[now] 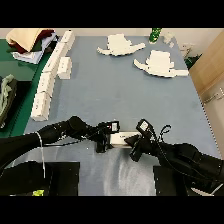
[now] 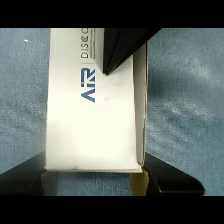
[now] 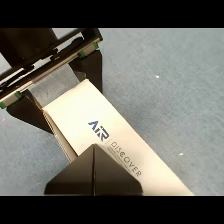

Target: Fold the box.

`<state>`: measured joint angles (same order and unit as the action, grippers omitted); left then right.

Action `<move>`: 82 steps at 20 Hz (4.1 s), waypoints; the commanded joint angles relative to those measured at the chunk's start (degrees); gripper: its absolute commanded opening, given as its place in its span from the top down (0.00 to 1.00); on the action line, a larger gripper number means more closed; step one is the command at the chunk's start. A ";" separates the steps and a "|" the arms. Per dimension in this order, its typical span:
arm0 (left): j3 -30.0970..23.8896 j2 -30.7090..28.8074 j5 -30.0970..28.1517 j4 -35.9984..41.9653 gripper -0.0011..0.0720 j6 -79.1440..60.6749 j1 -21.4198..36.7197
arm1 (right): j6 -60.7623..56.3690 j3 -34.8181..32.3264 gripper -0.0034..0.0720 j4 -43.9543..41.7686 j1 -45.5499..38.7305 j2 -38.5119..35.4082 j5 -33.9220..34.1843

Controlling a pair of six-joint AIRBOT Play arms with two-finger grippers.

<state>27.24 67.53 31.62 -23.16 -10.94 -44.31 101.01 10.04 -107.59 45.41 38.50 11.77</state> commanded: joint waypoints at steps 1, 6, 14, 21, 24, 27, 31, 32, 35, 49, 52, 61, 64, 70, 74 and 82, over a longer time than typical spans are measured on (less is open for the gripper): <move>0.07 -0.02 0.00 0.00 0.34 0.02 0.02 | -0.07 0.72 0.95 -0.72 0.07 -1.88 -1.07; 0.07 -0.02 0.00 0.00 0.34 0.02 0.02 | -0.09 0.72 0.95 -0.74 0.07 -3.21 -0.92; 0.07 -0.02 0.00 0.00 0.34 0.02 0.02 | -0.09 0.70 0.95 -0.72 0.04 -3.08 1.22; 0.07 -0.02 0.00 0.00 0.34 0.02 0.02 | -0.09 0.66 0.95 -0.74 0.07 0.48 2.47; 0.07 -0.02 0.00 0.00 0.34 0.02 0.02 | -0.07 0.66 0.95 -0.87 0.07 1.16 2.47; 0.07 -0.02 0.00 0.00 0.34 0.02 0.02 | -0.07 0.68 0.95 -0.87 0.07 0.20 2.45; 0.07 -0.02 0.00 0.00 0.34 0.02 0.02 | -0.07 0.72 0.95 -0.76 0.04 -4.79 2.45; 0.07 -0.02 0.00 0.00 0.34 0.02 0.02 | -0.07 0.72 0.95 -0.70 0.04 -6.01 2.43; 0.07 -0.02 0.00 0.00 0.34 0.02 0.02 | -0.07 0.72 0.95 -0.66 0.00 -8.22 1.44; 0.07 -0.02 0.02 0.00 0.34 0.02 0.02 | -1.62 -3.69 0.95 -0.87 4.24 -1.42 -11.54; 0.07 -0.02 0.00 0.00 0.34 0.02 0.02 | -2.12 -5.03 0.95 -0.90 4.24 -1.31 -11.78; 0.07 -0.02 0.00 0.00 0.34 0.02 0.02 | -2.25 -5.73 0.95 -0.90 4.24 -1.29 -11.76; 0.07 -0.02 0.00 0.00 0.34 0.02 0.02 | -3.26 -5.70 0.95 -0.87 4.22 -1.31 -12.02; 0.07 -0.02 0.00 0.00 0.34 0.00 0.02 | -4.59 -2.38 0.95 -0.81 4.13 -4.70 -9.33; 0.07 -0.02 0.00 0.00 0.34 0.02 0.02 | -4.57 2.10 0.95 2.08 2.64 -5.25 -1.46; 0.07 -0.02 0.00 0.00 0.34 0.00 0.02 | -20.37 20.74 0.95 18.80 -16.81 2.47 30.97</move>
<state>27.27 67.53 31.62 -23.14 -10.87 -44.31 90.83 23.97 -98.41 35.86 37.41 27.92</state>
